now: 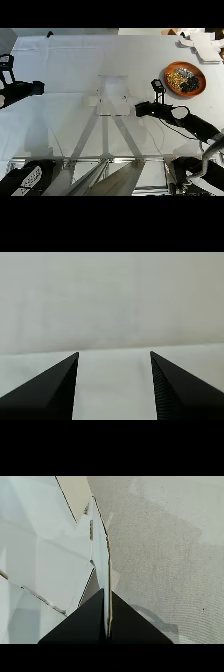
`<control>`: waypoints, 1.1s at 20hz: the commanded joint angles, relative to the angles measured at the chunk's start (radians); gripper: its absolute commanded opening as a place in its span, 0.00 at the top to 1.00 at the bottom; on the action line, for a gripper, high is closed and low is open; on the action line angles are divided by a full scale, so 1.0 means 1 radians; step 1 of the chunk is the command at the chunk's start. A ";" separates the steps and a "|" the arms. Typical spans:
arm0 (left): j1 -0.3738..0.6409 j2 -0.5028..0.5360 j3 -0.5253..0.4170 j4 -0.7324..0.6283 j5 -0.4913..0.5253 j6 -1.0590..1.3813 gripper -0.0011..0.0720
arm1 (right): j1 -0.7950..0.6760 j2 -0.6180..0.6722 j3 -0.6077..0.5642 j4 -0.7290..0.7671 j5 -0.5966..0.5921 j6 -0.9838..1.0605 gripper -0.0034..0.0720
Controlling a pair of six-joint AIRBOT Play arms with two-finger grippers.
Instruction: Fold the box and place the chain.
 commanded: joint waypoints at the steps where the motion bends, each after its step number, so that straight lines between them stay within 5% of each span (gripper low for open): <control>1: -0.082 0.001 0.008 -0.029 -0.043 0.114 0.34 | 0.001 -0.001 0.000 0.000 0.000 0.000 0.94; 5: -0.227 -0.017 0.074 -0.027 -0.053 0.158 0.34 | 0.001 0.000 0.000 0.000 0.000 0.000 0.94; 7: -0.255 -0.081 0.178 -0.036 -0.163 0.200 0.32 | 0.001 -0.001 0.000 0.000 0.000 0.000 0.94; 9: -0.248 -0.192 0.314 -0.116 -0.328 0.262 0.06 | 0.001 0.000 0.000 0.000 0.000 0.000 0.94; 10: -0.243 -0.250 0.375 -0.164 -0.392 0.299 0.03 | 0.001 -0.001 0.000 0.000 0.000 0.000 0.94; 16: -0.248 -0.564 0.655 -0.412 -0.618 0.463 0.03 | 0.001 -0.001 0.000 0.000 0.000 0.000 0.94; 22: -0.326 -0.727 0.762 -0.543 -0.622 0.627 0.03 | 0.001 -0.001 0.000 0.000 0.000 0.000 0.94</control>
